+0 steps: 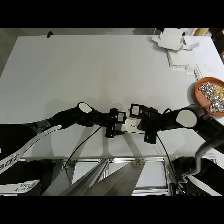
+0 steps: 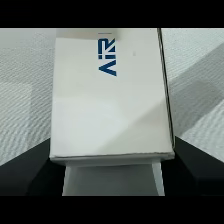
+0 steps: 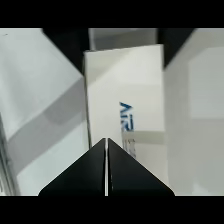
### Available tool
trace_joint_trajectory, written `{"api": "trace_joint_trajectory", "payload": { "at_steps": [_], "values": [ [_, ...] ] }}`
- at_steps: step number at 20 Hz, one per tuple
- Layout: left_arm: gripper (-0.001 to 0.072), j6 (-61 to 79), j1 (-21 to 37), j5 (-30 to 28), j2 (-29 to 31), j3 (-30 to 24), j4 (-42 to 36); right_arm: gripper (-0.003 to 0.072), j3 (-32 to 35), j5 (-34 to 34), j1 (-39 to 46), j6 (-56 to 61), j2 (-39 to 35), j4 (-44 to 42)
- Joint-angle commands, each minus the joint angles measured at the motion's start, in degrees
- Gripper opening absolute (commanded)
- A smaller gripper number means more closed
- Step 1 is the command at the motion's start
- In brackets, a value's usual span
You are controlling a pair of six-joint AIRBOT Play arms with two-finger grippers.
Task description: Fold the box and place the chain.
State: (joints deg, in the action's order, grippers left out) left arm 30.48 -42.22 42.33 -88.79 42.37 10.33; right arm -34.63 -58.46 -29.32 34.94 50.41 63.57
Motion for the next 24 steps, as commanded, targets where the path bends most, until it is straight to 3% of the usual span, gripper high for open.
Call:
{"api": "trace_joint_trajectory", "payload": {
  "at_steps": [1, 4, 6, 10, 15, 24],
  "values": [
    [0.0341, 0.13, -0.02, -0.09, 0.00, 0.02, 0.20, 0.0017, -0.87, -2.95, 5.55, 4.35, -3.32, 5.27],
    [0.0341, 0.13, 0.00, -0.11, 0.00, 0.02, 0.20, 0.0017, -0.24, -6.29, 16.35, 5.79, -3.04, 11.78],
    [0.0341, 0.11, 0.00, -0.09, 0.00, 0.02, 0.20, 0.0017, 1.49, -2.95, 24.70, 5.92, -2.36, 12.48],
    [0.0341, 0.13, 0.00, -0.09, 0.00, 0.02, 0.20, 0.0017, 2.97, 1.25, 36.30, 18.10, -0.13, 12.55],
    [0.0341, 0.13, 0.00, -0.11, 0.00, 0.02, 0.17, 0.0017, 2.97, -2.34, 39.45, 19.43, 0.37, 12.48],
    [0.0337, -1.03, 0.26, -0.17, 1.31, 0.02, 0.66, 0.0017, 2.97, -2.32, 39.45, 19.43, 0.37, 12.48]
  ]
}}
